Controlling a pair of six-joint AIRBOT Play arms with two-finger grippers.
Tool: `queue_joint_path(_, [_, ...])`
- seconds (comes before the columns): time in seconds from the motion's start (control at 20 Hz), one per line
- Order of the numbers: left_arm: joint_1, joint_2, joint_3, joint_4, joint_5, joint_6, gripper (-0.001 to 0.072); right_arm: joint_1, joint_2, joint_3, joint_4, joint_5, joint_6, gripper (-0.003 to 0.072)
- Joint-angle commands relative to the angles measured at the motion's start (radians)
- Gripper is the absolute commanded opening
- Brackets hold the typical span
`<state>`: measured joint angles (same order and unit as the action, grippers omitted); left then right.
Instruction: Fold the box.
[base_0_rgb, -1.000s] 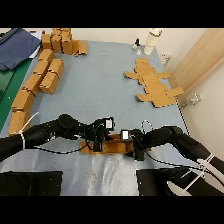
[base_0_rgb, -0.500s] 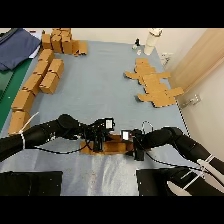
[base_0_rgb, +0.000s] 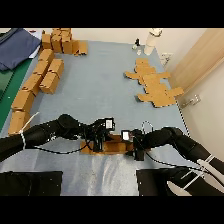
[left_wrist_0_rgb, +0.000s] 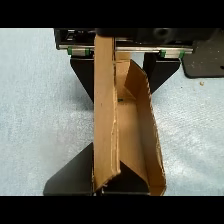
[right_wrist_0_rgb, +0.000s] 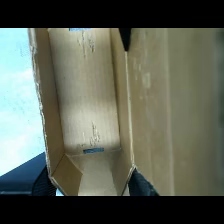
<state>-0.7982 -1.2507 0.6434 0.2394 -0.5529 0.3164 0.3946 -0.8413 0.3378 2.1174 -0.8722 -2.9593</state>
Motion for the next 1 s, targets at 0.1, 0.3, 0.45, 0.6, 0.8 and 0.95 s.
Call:
queue_joint_path(0.1, [0.0,0.0,0.0,0.0,0.0,0.0,0.0014,0.0,0.001,0.0,0.002,0.0,0.0,0.0512])
queue_joint_path(0.3, [0.0,0.0,0.0,0.0,0.0,0.0,0.0014,0.0,0.001,0.0,-0.001,0.0,0.0,0.0512])
queue_joint_path(0.45, [0.0,0.0,0.0,0.0,0.0,0.0,0.0014,0.0,0.001,0.0,-0.001,0.0,0.0,0.0512])
queue_joint_path(0.6, [0.0,0.0,0.0,0.0,0.0,0.0,0.0014,0.0,0.001,0.0,-0.001,0.0,0.0,0.0512])
queue_joint_path(0.8, [0.0,0.0,0.0,-0.038,0.02,-0.055,0.0014,0.0,0.001,0.0,-0.002,0.0,0.0,0.0512])
queue_joint_path(0.95, [0.0,-0.001,0.0,-0.037,0.028,-0.071,0.0014,0.0,0.001,0.0,-0.002,0.0,0.0,0.0512])
